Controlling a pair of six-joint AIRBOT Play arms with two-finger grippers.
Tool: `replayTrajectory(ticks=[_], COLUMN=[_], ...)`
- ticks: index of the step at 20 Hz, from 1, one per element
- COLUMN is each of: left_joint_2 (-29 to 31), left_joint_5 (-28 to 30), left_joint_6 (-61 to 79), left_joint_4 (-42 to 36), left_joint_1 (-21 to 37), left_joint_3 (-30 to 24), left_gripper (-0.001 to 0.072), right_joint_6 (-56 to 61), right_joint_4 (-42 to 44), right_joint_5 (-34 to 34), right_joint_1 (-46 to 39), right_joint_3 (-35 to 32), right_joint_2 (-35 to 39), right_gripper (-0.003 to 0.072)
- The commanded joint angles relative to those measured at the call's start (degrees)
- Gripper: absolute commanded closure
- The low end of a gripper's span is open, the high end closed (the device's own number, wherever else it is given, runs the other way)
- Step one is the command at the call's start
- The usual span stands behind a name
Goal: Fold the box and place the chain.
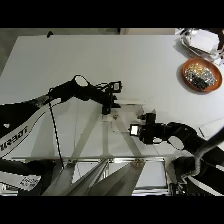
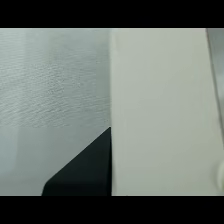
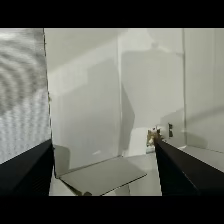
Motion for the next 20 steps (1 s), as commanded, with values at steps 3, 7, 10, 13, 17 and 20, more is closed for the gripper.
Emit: replayTrajectory(ticks=[3,7,10,13,17,20], left_joint_2=[0.0,0.0,0.0,0.0,0.0,0.0], left_joint_5=[0.0,-0.02,-0.02,0.0,-0.02,0.0], left_joint_6=[0.04,0.04,0.04,0.04,0.04,0.04], left_joint_4=[0.0,0.0,0.0,0.0,0.0,0.0], left_joint_1=[-0.04,-0.04,-0.04,-0.04,-0.04,-0.04], left_joint_3=[0.0,0.0,0.0,0.0,0.0,0.0], left_gripper=[0.0699,0.0699,0.0699,0.0699,0.0699,0.0699], right_joint_6=[0.04,-0.24,-1.07,-1.55,-16.09,-25.42], right_joint_4=[-0.81,-0.66,-0.33,4.44,19.52,28.52], right_joint_5=[0.2,1.86,3.96,4.39,4.46,5.95], right_joint_1=[-3.98,-6.21,-7.61,-10.69,-14.21,-19.21], right_joint_3=[2.67,4.66,5.07,6.1,6.19,6.19], right_joint_2=[1.38,2.8,2.8,2.64,0.61,-1.84], right_gripper=[0.0032,0.0032,0.0032,0.0032,0.0031,0.0028])
